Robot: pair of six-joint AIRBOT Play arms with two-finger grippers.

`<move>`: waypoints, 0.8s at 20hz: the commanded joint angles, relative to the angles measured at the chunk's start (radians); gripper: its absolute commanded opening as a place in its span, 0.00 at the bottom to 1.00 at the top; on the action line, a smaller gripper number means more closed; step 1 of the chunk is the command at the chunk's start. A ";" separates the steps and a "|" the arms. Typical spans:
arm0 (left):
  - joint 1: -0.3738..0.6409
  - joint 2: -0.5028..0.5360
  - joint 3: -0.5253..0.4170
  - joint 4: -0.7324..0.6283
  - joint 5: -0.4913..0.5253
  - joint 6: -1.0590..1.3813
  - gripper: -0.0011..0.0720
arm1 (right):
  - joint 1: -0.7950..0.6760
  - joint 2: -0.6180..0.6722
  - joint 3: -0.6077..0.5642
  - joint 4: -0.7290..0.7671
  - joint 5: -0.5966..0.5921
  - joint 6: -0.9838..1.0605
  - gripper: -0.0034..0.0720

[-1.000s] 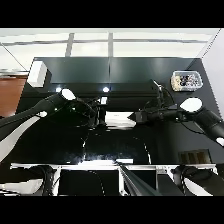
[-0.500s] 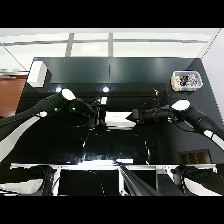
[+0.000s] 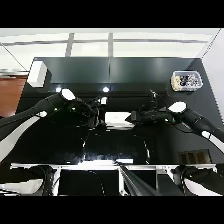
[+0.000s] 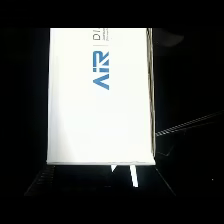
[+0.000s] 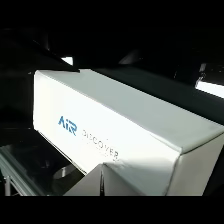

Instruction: Fold the box and place the chain.

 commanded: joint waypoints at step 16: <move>0.016 0.130 0.002 0.025 -0.055 -0.182 1.00 | -0.641 0.512 0.117 -0.198 0.435 -0.007 0.06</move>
